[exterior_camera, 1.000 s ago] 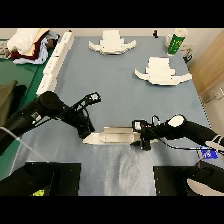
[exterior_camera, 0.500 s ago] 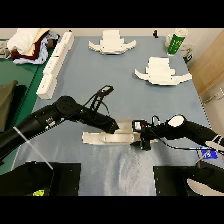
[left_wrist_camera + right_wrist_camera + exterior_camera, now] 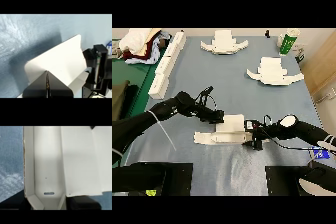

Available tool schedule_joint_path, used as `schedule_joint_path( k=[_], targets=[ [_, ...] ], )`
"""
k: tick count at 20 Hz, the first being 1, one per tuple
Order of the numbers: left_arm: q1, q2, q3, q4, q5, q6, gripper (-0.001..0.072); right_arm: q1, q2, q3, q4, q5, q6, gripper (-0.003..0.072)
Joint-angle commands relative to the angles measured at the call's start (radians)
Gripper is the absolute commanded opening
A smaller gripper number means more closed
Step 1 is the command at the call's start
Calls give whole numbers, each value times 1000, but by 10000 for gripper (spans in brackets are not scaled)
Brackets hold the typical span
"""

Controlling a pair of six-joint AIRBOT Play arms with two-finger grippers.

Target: Fold the box.

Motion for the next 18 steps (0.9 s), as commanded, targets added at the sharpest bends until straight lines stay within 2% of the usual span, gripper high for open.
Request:
schedule_joint_path(
  k=[1,4,6,9,11,13,16,18],
  targets=[
    [-11,-61,1,-19,-7,12,15,0,1,0,-3,0,-3,442],
    [-2,-60,14,-19,-1,32,15,0,1,0,-3,1,-3,442],
    [24,-29,54,-18,-92,105,15,0,1,0,-3,1,-3,442],
    [99,111,89,-1,-269,179,15,0,1,0,-3,1,-3,442],
    [117,220,86,116,-355,241,14,0,1,0,-3,1,-3,442],
    [97,322,59,271,-384,306,14,0,1,0,-3,1,-3,442],
    [45,425,-11,304,-389,643,16,0,1,0,-3,1,-3,442],
    [7,442,-44,318,-384,728,17,0,1,0,-3,1,-3,442]
  ],
)
